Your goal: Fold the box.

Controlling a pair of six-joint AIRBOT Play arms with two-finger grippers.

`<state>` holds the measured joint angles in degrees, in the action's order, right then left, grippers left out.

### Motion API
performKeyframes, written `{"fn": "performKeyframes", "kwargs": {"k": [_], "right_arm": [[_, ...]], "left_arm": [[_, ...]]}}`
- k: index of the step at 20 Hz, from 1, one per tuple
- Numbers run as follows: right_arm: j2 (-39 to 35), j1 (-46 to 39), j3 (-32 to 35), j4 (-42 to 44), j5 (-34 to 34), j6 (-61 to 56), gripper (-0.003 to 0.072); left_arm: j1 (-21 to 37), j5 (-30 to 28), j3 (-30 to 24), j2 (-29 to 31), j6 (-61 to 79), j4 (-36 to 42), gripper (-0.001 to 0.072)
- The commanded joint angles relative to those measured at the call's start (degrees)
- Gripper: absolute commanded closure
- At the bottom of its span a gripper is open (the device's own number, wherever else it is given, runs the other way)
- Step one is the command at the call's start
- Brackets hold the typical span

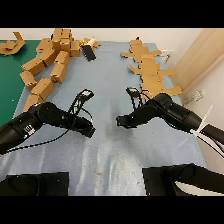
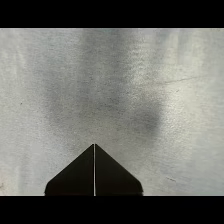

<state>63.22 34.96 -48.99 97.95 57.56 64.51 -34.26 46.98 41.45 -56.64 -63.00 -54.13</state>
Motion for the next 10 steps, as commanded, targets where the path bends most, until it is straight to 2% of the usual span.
{"fn": "performKeyframes", "kwargs": {"k": [1, 4, 5, 6, 7, 10], "right_arm": [[0.04, -2.21, -1.60, -5.57, 1.86, -0.09, 0.0681], [1.66, -19.04, -9.81, -8.04, 12.92, 4.31, 0.0680], [2.49, -26.51, -12.44, -7.93, 14.34, 8.04, 0.0575], [3.32, -33.29, -14.49, -7.65, 14.23, 10.80, 0.0414], [4.61, -40.39, -16.59, -7.74, 13.00, 13.27, 0.0315], [10.97, -57.59, -22.38, -4.66, 5.51, 18.95, 0.0269]], "left_arm": [[-0.02, -0.37, 0.02, -0.04, 0.04, 0.13, 0.0697], [-0.04, -4.22, 0.02, -0.04, 0.13, 0.39, 0.0697], [-0.04, -5.68, 0.02, -0.04, 0.15, 0.37, 0.0697], [-0.04, -7.54, 0.02, -0.04, 0.11, 0.37, 0.0697], [-0.04, -8.63, 0.02, -0.04, -0.13, 0.39, 0.0697], [0.02, -11.37, 0.02, -0.09, -0.90, 1.88, 0.0697]]}}
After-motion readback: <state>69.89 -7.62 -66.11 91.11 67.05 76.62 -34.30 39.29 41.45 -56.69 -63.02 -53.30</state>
